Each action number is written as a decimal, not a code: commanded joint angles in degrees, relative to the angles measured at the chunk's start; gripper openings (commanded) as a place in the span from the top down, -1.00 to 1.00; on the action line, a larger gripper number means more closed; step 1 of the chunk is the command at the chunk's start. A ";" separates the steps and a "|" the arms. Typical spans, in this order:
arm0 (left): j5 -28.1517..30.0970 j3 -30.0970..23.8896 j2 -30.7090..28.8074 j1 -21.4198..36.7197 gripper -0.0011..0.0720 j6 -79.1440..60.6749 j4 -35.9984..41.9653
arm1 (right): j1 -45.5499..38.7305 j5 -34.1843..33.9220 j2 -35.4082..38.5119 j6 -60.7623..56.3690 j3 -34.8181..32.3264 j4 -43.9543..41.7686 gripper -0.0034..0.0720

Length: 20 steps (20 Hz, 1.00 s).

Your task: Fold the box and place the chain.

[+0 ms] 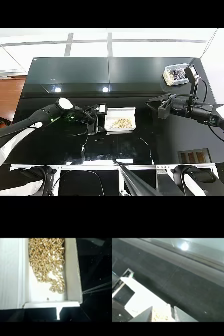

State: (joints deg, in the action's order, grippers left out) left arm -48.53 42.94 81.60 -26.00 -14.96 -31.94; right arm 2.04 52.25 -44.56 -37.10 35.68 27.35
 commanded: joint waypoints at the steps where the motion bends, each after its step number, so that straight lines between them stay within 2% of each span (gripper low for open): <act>1: 1.51 0.07 0.04 -0.50 -0.37 0.37 0.04 | 0.24 -0.74 -0.85 0.00 -0.33 0.00 0.10; 2: 1.55 0.07 0.02 -0.50 -0.20 0.37 0.04 | 0.92 -2.99 -1.60 -0.11 -1.03 -0.04 0.10; 3: 1.53 0.07 0.02 -0.50 -0.19 0.37 0.02 | 2.05 -6.47 -2.58 -2.10 -1.68 -0.04 0.09; 5: 1.53 0.07 0.02 -0.50 -0.14 0.35 0.02 | 5.62 -15.85 -5.79 -7.30 -1.68 -1.36 -0.94; 7: 1.53 0.07 0.02 -0.50 -0.13 0.35 0.02 | 9.46 -23.98 -9.77 -7.26 -0.57 -3.56 -0.95; 8: 1.53 0.07 0.02 -0.50 -0.13 0.35 0.02 | 11.21 -25.94 -12.48 -7.28 0.61 -4.00 -0.95; 11: 1.53 0.07 0.02 -0.50 -0.13 0.35 0.02 | 14.58 -24.83 -20.46 -6.56 3.69 -3.43 -0.95; 13: 1.53 0.07 0.02 -0.50 -0.13 0.35 0.02 | 16.15 -21.31 -22.38 1.42 4.02 0.59 -0.95; 17: 1.53 0.07 0.02 -0.50 -0.13 0.37 0.02 | 15.69 -6.73 -20.37 24.44 6.08 5.38 -0.95; 20: 1.57 0.07 0.02 -0.50 -0.13 0.35 0.02 | 15.74 0.50 -19.39 29.55 7.52 6.58 -0.95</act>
